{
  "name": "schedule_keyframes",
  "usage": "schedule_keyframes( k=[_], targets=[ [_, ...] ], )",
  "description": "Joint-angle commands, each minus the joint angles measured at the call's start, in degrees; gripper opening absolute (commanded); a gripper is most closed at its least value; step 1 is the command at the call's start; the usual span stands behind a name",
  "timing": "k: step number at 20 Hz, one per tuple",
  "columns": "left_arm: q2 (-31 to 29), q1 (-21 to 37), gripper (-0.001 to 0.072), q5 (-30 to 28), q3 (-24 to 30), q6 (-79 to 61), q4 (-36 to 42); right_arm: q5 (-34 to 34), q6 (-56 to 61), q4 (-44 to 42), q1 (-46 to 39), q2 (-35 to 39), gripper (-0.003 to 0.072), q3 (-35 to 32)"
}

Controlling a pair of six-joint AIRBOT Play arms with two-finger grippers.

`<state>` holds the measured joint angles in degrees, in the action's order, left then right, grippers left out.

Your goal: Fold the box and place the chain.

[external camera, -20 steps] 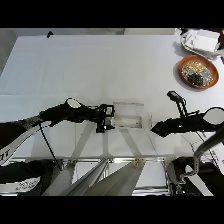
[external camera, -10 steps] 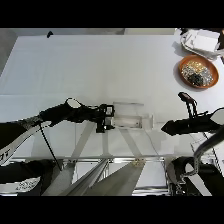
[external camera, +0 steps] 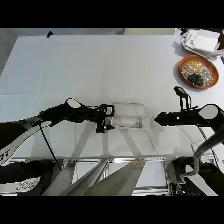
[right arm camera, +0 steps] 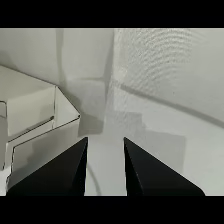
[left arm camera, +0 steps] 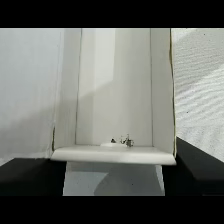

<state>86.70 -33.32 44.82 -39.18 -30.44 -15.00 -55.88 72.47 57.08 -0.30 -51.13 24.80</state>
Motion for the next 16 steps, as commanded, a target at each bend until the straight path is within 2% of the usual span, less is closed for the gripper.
schedule_keyframes(
  k=[1, 3, 6, 16],
  targets=[
    [-0.04, 0.02, 0.0251, 0.00, 0.00, 0.00, 0.00, 2.21, -0.37, -1.70, 2.84, -3.74, 0.0291, 0.00],
    [-0.04, 0.02, 0.0251, 0.00, 0.00, 0.00, 0.00, 3.23, -2.80, -6.12, 4.50, -3.96, 0.0321, 0.00],
    [-0.04, 0.02, 0.0251, 0.00, 0.00, -0.02, 0.00, 2.80, -6.58, -12.70, 5.53, -3.93, 0.0321, 0.02],
    [-0.04, 0.02, 0.0251, 0.00, 0.00, -0.02, 0.00, -0.94, -6.95, -13.35, 6.16, -2.95, 0.0342, 0.02]
  ],
)
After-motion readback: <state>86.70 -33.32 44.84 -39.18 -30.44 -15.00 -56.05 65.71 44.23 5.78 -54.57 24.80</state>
